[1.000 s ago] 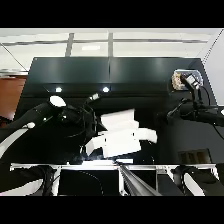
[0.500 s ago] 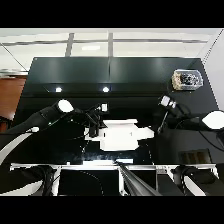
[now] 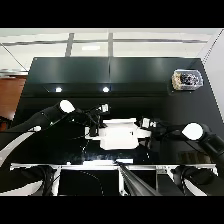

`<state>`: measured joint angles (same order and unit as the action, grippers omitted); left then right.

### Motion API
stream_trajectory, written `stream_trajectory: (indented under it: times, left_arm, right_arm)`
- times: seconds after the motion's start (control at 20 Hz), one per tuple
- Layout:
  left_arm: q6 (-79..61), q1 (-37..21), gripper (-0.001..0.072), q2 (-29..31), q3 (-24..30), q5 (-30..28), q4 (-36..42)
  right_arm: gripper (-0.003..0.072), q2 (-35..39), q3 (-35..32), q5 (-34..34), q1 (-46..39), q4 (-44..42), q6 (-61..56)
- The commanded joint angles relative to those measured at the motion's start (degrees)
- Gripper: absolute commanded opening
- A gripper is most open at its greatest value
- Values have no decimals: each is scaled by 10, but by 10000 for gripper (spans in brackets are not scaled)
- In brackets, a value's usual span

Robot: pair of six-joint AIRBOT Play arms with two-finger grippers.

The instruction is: Fold the box and place the chain.

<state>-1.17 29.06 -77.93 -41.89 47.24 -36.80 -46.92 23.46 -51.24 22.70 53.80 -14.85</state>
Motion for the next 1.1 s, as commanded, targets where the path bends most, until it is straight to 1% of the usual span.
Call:
stream_trajectory:
  times: [0.0, 0.15, 0.35, 0.5, 0.55, 0.7, 0.8, 0.85, 0.95, 1.05]
  left_arm:
    - [-2, 0, 28, 0, 0, -1, 0]
    - [-2, 0, 28, 0, 0, -1, 0]
    - [-2, 0, 27, 0, 0, -1, 0]
    - [-2, 0, 28, 0, 0, -1, 0]
    - [-2, 0, 28, 0, 0, -1, 0]
    - [-2, 0, 27, 0, 0, -1, 0]
    - [-2, 0, 28, 0, 0, -1, 0]
    - [-2, 0, 28, 0, 0, -1, 0]
    - [-2, 0, 28, 0, 0, -1, 0]
    - [-2, 0, 28, 0, 0, -1, 0]
  right_arm:
    - [716, -27, -8, 26, 41, 5, 30]
    - [716, -48, -8, 24, 57, 4, 79]
    - [715, -51, -6, 21, 57, 21, 81]
    - [708, -51, 5, -11, 57, 80, 42]
    - [708, -51, 7, -17, 57, 87, 22]
    - [708, -51, 7, -40, 56, 98, 15]
    - [708, -51, 7, -40, 55, 107, 2]
    - [708, -51, 7, -40, 55, 97, 3]
    - [709, -51, 7, -34, 56, 35, 14]
    - [709, -51, 4, -14, 56, -17, 65]
